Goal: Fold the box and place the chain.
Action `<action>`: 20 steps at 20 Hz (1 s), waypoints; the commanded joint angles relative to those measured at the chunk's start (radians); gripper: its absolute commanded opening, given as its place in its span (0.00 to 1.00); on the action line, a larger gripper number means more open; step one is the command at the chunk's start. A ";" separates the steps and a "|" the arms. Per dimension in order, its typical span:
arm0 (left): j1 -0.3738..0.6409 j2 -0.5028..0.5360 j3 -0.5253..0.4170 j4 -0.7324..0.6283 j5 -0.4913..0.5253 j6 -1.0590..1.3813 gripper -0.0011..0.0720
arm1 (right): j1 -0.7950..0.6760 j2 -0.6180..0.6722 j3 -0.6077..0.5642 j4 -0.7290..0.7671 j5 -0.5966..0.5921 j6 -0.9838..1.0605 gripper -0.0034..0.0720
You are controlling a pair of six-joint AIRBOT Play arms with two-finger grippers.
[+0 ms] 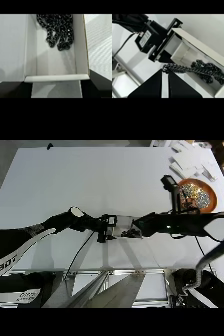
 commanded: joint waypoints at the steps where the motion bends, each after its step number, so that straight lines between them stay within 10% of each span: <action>1: 0.001 0.001 0.000 0.000 0.000 0.000 0.44 | 0.055 -0.117 -0.003 -0.038 -0.063 -0.001 0.07; 4: 0.001 0.001 0.000 0.000 0.000 0.000 0.44 | 0.079 -0.170 -0.003 -0.038 -0.100 -0.001 0.07; 8: 0.001 0.001 0.000 0.000 0.000 0.000 0.44 | 0.060 -0.146 0.059 -0.047 -0.040 -0.072 0.47; 10: 0.001 0.001 0.000 0.000 0.000 0.000 0.44 | 0.019 -0.134 0.136 -0.079 0.016 -0.079 0.44; 14: 0.001 0.001 0.000 0.000 0.000 0.000 0.44 | -0.146 -0.134 0.213 -0.174 0.031 -0.071 0.06; 20: 0.001 0.001 0.000 0.000 0.000 0.000 0.44 | -0.303 -0.264 0.203 -0.531 0.067 0.117 0.07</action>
